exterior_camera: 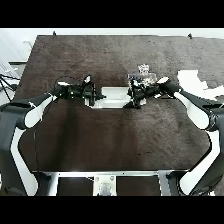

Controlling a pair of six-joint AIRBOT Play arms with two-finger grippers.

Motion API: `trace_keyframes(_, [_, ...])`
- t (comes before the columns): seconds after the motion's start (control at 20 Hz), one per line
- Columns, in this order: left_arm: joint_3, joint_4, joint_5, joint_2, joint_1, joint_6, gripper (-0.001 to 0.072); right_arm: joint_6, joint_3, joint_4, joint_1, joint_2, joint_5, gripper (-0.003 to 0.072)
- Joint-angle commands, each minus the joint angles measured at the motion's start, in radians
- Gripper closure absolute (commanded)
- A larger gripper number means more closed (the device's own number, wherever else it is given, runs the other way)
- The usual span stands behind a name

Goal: Fold the box and place the chain.

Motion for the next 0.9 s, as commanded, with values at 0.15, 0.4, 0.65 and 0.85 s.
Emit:
trace_keyframes(0.15, [0.0,0.0,0.0,-0.001,0.0,0.0,0.0688,-0.002,0.012,0.026,0.005,-0.019,0.003,0.0078])
trace_keyframes(0.4, [0.0,0.0,0.0,-0.001,0.0,0.0,0.0688,-0.05,0.013,0.086,0.005,-0.034,0.012,0.0078])
trace_keyframes(0.65, [0.0,0.0,-0.001,-0.001,0.0,0.0,0.0688,-0.053,0.013,0.086,-0.005,-0.036,0.022,0.0079])
trace_keyframes(0.85, [0.0,0.0,0.0,-0.001,0.0,0.0,0.0688,-0.053,0.023,0.056,-0.005,-0.036,0.031,0.0079])
